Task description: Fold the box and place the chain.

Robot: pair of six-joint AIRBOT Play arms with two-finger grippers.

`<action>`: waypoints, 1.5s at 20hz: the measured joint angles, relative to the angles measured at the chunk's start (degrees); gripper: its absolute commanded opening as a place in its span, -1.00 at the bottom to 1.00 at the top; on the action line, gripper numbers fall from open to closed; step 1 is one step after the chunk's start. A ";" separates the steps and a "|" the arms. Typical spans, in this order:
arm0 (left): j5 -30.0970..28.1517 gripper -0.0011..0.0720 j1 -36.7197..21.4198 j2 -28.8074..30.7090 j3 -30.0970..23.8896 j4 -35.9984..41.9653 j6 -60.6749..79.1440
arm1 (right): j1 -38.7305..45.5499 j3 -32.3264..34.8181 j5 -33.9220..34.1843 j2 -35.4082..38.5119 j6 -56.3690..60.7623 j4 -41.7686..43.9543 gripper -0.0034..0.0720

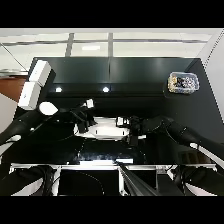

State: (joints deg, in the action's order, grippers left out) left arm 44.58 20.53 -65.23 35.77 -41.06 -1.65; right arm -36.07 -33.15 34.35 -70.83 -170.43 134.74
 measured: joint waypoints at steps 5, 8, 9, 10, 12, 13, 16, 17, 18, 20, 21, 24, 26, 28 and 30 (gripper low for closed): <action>12.50 -0.29 -4.37 8.74 -0.02 -7.02 -8.44 | 0.00 0.00 0.17 0.00 -0.17 0.00 0.48; 21.44 -0.90 -5.33 11.52 -0.07 -8.31 -14.34 | 0.00 0.00 0.20 0.00 -0.17 0.00 0.48; 23.63 -0.90 -5.31 11.91 -0.17 -7.37 -15.63 | 0.00 0.00 0.22 0.00 -0.17 -0.02 0.48; 24.74 -0.90 -5.16 12.26 -0.35 -5.79 -16.57 | 0.00 0.00 0.22 0.00 -0.17 -0.02 0.48; 24.46 -0.90 -4.50 12.55 -0.76 -2.21 -17.79 | 0.00 0.00 0.22 0.00 -0.17 -0.02 0.48; 22.36 -0.90 -3.98 12.41 -0.94 -0.13 -18.21 | 0.00 0.00 0.22 0.00 -0.17 -0.02 0.48; 13.49 -0.90 -1.90 10.64 -1.27 4.90 -18.88 | 0.00 0.00 0.24 0.00 -0.15 -0.02 0.48; 10.32 -0.90 -1.09 9.70 -1.31 6.16 -19.12 | 0.00 0.00 0.24 0.00 -0.15 -0.02 0.48; 7.17 -0.90 -0.11 8.59 -1.33 7.30 -19.12 | 0.00 0.00 0.24 0.00 -0.15 -0.02 0.48; 1.16 -0.90 1.70 6.34 -1.40 8.57 -19.19 | 0.00 0.00 0.24 0.00 -0.15 -0.02 0.48; -1.60 -0.90 2.49 5.42 -1.38 9.20 -19.32 | 0.00 0.00 0.24 0.00 -0.13 -0.02 0.48; -8.20 -0.90 4.39 2.99 -1.38 9.97 -19.32 | 0.00 0.00 0.24 0.00 -0.11 -0.02 0.48; -10.75 -0.90 5.05 1.53 -1.40 10.25 -19.34 | 0.00 0.00 0.24 0.00 -0.11 -0.02 0.48; -12.04 -0.90 5.40 0.20 -1.38 10.34 -19.34 | 0.00 0.00 0.22 0.00 -0.11 -0.02 0.48; -12.41 -0.90 5.55 -1.05 -1.40 10.38 -19.34 | 0.00 0.00 0.24 0.00 -0.13 -0.02 0.48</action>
